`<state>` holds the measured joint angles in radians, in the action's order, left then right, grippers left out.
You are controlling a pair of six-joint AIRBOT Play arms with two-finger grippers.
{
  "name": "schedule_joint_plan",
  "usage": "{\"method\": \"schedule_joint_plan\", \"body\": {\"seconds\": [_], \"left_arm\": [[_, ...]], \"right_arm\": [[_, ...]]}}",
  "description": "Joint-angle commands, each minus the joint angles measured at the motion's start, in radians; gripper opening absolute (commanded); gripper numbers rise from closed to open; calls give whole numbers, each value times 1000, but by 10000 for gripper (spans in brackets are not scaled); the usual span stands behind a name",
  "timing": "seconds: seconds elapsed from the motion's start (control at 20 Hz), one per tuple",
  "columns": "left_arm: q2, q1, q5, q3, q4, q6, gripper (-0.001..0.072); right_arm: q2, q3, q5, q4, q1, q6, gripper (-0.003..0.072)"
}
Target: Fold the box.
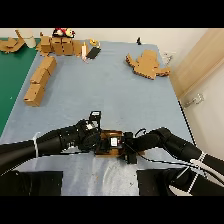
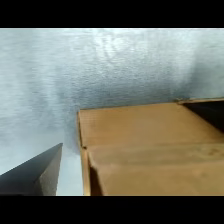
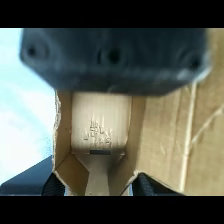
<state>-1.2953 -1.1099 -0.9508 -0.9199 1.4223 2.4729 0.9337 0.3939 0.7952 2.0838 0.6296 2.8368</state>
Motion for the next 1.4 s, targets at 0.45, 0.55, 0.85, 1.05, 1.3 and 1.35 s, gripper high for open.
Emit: {"method": "schedule_joint_plan", "body": {"seconds": [0.45,0.55,0.85,1.05,1.3,1.35], "left_arm": [[156,66,-96,-1,43,-11,582],[156,69,-96,0,44,-17,425],[170,69,-101,0,41,-113,10],[299,73,-139,18,36,-314,10],[549,166,-18,213,-180,-803,10],[575,219,18,257,-289,-946,10]], "right_arm": [[0,0,0,-1,1,-1,530],[0,0,0,-1,1,-1,530],[0,0,0,-1,1,-1,530],[0,0,0,-1,1,-1,530],[0,0,0,-1,1,-1,530],[0,0,0,-1,1,-1,530]]}}
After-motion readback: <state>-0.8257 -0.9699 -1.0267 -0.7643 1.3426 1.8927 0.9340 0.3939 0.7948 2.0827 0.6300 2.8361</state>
